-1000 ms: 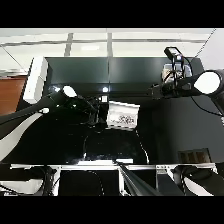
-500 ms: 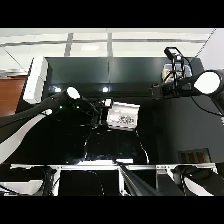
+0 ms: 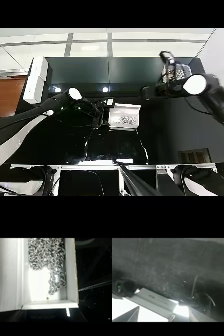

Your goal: Fold the box and place the chain.

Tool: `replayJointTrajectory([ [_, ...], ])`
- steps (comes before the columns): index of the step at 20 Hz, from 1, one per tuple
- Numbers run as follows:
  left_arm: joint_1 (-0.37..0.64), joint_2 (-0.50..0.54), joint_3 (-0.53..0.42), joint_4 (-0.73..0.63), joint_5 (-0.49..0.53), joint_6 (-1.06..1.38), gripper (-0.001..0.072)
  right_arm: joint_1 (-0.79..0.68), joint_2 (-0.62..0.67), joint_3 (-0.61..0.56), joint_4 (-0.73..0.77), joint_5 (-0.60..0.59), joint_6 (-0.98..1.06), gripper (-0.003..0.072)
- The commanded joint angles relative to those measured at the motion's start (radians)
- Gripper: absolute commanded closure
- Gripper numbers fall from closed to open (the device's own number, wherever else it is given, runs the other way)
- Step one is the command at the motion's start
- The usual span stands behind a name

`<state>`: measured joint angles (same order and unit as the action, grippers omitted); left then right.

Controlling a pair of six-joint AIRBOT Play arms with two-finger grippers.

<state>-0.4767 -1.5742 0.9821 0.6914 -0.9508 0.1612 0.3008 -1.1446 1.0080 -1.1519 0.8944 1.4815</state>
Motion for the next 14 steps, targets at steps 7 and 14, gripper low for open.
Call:
replayJointTrajectory([
  [7, -0.001, 0.0, 0.0, 0.003, 0.001, -0.011, 0.0244, 0.072, -0.072, 0.003, 0.132, 0.098, -0.873, 0.0007],
  [14, -0.001, 0.0, 0.0, 0.003, 0.001, -0.011, 0.0244, 0.08, -0.065, -0.113, 0.231, 0.14, -1.152, 0.0007],
])
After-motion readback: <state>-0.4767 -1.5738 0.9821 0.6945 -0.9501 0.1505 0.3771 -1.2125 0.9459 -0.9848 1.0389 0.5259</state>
